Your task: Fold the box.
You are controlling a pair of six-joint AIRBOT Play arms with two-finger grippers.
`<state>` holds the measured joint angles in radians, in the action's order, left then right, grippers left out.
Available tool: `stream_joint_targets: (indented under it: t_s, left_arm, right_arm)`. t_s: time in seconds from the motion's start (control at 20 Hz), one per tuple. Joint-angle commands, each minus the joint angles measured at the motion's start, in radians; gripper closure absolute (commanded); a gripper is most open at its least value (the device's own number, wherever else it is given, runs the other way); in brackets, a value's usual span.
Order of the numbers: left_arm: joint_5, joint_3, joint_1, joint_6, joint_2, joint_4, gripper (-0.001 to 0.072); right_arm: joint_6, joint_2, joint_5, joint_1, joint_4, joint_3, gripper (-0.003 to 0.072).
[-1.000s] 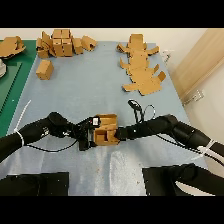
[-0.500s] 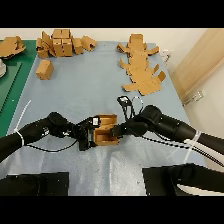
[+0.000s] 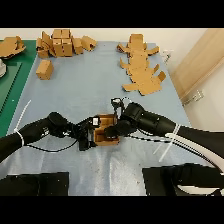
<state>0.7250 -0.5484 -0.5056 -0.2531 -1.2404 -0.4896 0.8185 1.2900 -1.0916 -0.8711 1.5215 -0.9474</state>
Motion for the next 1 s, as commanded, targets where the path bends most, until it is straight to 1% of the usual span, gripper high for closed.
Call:
stream_joint_targets:
  t_s: [0.0, 0.25, 0.3, 0.35, 0.5, 0.55, 0.6, 0.65, 0.85, 0.9, 0.95]
  left_arm:
    - [0.0, -0.001, 0.0, 0.0, 0.001, 0.0, 0.0232]
    - [0.0, -0.001, 0.0, 0.0, 0.001, 0.0, 0.0232]
    - [0.0, -0.001, 0.0, 0.0, 0.001, 0.0, 0.0232]
    - [0.0, -0.001, 0.0, 0.0, 0.001, 0.0, 0.0232]
    - [0.0, -0.001, 0.0, 0.0, 0.001, 0.0, 0.0231]
    - [0.0, -0.001, 0.0, 0.0, 0.001, 0.0, 0.0232]
    - [0.0, -0.001, 0.0, 0.0, 0.001, 0.0, 0.0232]
    - [0.0, -0.001, 0.0, 0.0, 0.001, 0.0, 0.0232]
    - [0.0, -0.001, 0.0, 0.0, 0.001, 0.0, 0.0232]
    - [0.0, -0.001, 0.0, 0.0, 0.001, 0.0, 0.0232]
    - [0.0, -0.001, 0.0, 0.0, 0.001, 0.0, 0.0232]
  right_arm:
    - [-0.063, 0.038, -0.036, -0.01, 0.012, -0.014, 0.0294]
    - [-0.146, 0.072, -0.034, -0.01, 0.019, -0.015, 0.03]
    - [-0.161, 0.072, -0.026, -0.008, 0.016, -0.015, 0.0312]
    - [-0.164, 0.072, -0.014, -0.007, 0.011, -0.016, 0.0349]
    - [-0.182, 0.076, -0.011, -0.005, 0.004, -0.015, 0.035]
    - [-0.182, 0.079, -0.011, -0.005, 0.004, -0.015, 0.036]
    - [-0.182, 0.082, -0.011, -0.005, 0.003, -0.015, 0.0423]
    - [-0.182, 0.084, -0.011, -0.005, -0.001, -0.015, 0.0438]
    - [-0.182, 0.084, -0.014, -0.005, -0.023, -0.015, 0.0664]
    - [-0.182, 0.084, -0.015, -0.005, -0.023, -0.015, 0.0681]
    - [-0.18, 0.084, -0.015, -0.005, -0.023, -0.015, 0.0682]
